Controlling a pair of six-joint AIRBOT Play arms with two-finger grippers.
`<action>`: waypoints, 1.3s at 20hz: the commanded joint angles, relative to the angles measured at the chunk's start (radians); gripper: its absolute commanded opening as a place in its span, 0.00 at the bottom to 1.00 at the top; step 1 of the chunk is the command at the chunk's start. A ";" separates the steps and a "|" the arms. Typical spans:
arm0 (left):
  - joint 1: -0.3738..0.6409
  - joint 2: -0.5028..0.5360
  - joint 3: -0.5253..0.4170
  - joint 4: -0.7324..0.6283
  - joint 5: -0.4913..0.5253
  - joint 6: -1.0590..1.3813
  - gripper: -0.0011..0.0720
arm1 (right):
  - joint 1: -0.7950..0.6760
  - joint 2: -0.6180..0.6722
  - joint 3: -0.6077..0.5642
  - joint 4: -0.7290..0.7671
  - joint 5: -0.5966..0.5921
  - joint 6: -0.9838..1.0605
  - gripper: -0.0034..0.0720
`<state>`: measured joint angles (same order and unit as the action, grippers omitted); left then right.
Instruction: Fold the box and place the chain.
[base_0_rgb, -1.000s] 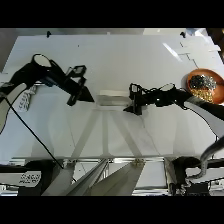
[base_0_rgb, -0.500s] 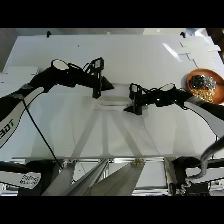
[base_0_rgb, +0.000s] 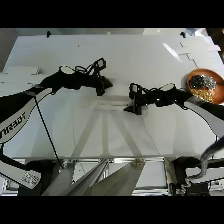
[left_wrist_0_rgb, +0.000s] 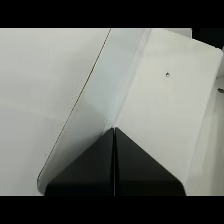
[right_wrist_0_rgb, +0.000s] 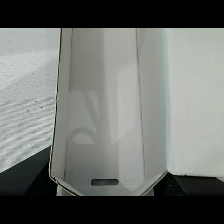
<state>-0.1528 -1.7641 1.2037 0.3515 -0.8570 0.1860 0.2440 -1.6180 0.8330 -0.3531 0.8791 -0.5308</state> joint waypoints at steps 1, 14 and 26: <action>0.029 0.020 0.000 0.000 -0.067 -0.011 0.03 | 0.000 0.000 0.000 -0.002 0.000 -0.001 0.70; 0.259 0.159 -0.040 0.319 -0.421 0.065 0.65 | 0.000 0.000 0.000 -0.002 0.000 -0.001 0.70; 0.119 0.086 -0.101 0.320 -0.283 0.251 0.90 | 0.000 0.000 0.000 -0.002 0.000 -0.001 0.70</action>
<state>-0.0051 -1.6585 1.1053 0.6678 -1.1564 0.4236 0.2440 -1.6180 0.8330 -0.3553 0.8791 -0.5320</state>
